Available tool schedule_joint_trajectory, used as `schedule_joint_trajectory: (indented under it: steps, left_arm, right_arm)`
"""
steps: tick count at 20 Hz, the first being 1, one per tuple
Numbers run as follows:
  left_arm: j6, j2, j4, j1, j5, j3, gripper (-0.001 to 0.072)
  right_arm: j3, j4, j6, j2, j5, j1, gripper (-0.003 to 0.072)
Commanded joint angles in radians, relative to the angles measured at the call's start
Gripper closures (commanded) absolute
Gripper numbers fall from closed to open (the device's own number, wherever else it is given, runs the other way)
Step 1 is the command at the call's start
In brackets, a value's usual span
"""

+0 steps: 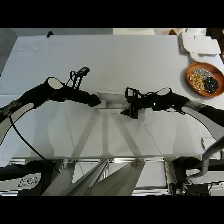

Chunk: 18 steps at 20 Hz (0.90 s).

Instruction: Fold the box and place the chain.

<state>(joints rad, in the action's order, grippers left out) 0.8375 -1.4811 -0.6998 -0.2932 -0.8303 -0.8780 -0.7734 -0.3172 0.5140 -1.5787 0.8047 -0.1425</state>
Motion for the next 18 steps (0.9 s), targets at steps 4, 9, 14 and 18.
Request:
schedule_joint_trajectory:
  steps: [4, 9, 14, 18]
  left_arm:
    - [0.000, 0.002, 0.113, -0.008, -0.035, -0.002, 0.0175]
    - [0.074, 0.004, 0.050, -0.047, -0.070, -0.003, 0.0175]
    - [0.435, 0.009, -0.270, -0.101, -0.017, -0.062, 0.0176]
    - [0.629, 0.007, -0.500, -0.159, -0.013, -0.133, 0.0201]
  right_arm:
    - [-0.001, 0.000, -0.001, 0.000, -0.001, 0.000, 0.0251]
    - [-0.001, 0.000, -0.001, 0.000, -0.001, 0.000, 0.0251]
    - [-0.001, 0.000, -0.001, 0.000, -0.001, 0.000, 0.0251]
    - [-0.001, 0.000, -0.001, 0.000, -0.001, 0.000, 0.0251]
